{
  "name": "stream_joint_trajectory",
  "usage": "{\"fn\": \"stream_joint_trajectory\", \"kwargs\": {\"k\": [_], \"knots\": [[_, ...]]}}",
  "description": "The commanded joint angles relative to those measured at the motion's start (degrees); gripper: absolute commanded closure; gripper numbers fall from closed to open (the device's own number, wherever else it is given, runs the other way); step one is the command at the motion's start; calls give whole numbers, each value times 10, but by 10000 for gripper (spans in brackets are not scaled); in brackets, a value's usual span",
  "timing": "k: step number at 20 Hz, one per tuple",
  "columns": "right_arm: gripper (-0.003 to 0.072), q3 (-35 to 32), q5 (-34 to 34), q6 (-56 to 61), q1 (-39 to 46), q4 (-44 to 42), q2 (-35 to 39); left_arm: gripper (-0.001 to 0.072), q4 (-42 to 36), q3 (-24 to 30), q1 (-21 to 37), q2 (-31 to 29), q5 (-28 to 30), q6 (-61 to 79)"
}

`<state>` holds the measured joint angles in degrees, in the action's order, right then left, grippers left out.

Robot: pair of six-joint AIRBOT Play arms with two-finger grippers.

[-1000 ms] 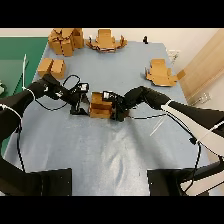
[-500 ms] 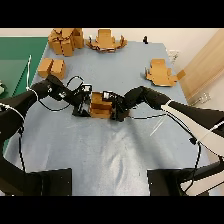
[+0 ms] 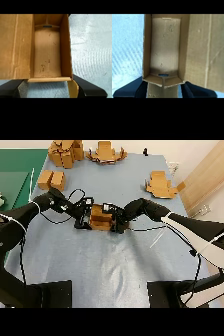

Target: Fold the box.

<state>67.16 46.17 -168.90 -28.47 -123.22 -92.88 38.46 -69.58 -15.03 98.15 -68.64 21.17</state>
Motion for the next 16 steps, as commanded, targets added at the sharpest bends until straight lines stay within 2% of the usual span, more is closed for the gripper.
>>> {"fn": "stream_joint_trajectory", "kwargs": {"k": [1,10,11,12,13,14,16], "knots": [[173,0,0,0,0,0,0,21,1,0,0,0,-4,-2],[172,0,0,0,0,0,0,23,21,0,-12,0,6,-31],[172,0,0,0,0,0,0,204,37,0,-15,0,10,-41],[173,0,0,0,0,0,0,427,48,0,-17,1,5,-43],[173,0,0,0,0,0,0,582,56,0,-20,0,-5,-41],[173,0,0,0,0,0,0,677,64,0,-22,0,-12,-41],[159,0,0,0,0,2,0,695,73,0,-25,0,-12,-41]]}}
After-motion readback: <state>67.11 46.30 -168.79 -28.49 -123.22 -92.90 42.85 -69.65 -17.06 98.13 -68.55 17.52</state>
